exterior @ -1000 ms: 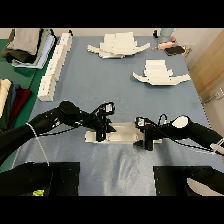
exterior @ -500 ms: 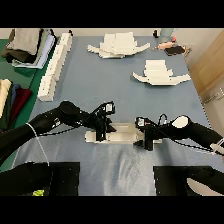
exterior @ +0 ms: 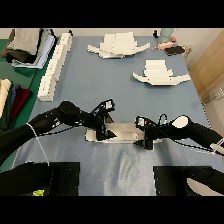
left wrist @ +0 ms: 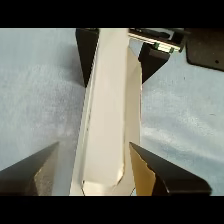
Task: Fold the box.
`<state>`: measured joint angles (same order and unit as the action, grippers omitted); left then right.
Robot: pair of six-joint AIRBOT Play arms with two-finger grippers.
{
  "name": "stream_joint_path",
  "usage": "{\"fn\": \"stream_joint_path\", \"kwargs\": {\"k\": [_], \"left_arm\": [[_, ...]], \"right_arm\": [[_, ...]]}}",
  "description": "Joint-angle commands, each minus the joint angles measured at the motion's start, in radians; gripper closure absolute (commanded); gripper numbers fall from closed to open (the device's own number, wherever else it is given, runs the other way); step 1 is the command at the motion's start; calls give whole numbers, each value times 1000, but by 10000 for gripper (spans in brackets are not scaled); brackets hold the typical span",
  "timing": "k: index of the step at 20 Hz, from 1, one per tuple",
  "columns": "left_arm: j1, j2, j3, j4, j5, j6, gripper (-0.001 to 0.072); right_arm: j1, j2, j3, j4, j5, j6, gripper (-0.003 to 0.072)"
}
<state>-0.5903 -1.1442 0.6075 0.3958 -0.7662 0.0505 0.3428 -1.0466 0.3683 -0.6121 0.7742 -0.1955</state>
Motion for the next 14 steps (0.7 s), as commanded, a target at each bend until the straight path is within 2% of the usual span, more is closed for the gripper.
{"fn": "stream_joint_path", "kwargs": {"k": [1, 3, 7, 9, 10, 11, 12, 14], "left_arm": [[9, 16, 0, 140, -5, -192, 45], [31, 68, 0, 260, -27, -332, 45], [97, 237, 0, 479, -77, -592, 46], [116, 320, 0, 534, -130, -704, 71], [119, 351, 0, 545, -159, -748, 174], [118, 380, 0, 547, -201, -800, 470], [116, 400, 0, 547, -246, -824, 697], [116, 409, 0, 524, -308, -947, 695]], "right_arm": [[0, 1, 0, -1, 3, 0, 147], [0, 1, 1, -1, 3, 0, 147], [0, 1, 1, -1, 3, 0, 147], [0, 1, 0, -1, 3, 0, 147], [0, 1, 0, -1, 3, 0, 147], [0, 1, 0, -1, 3, 0, 148], [0, 1, 0, -1, 3, 0, 147], [0, 1, 0, -1, 3, 0, 147]]}}
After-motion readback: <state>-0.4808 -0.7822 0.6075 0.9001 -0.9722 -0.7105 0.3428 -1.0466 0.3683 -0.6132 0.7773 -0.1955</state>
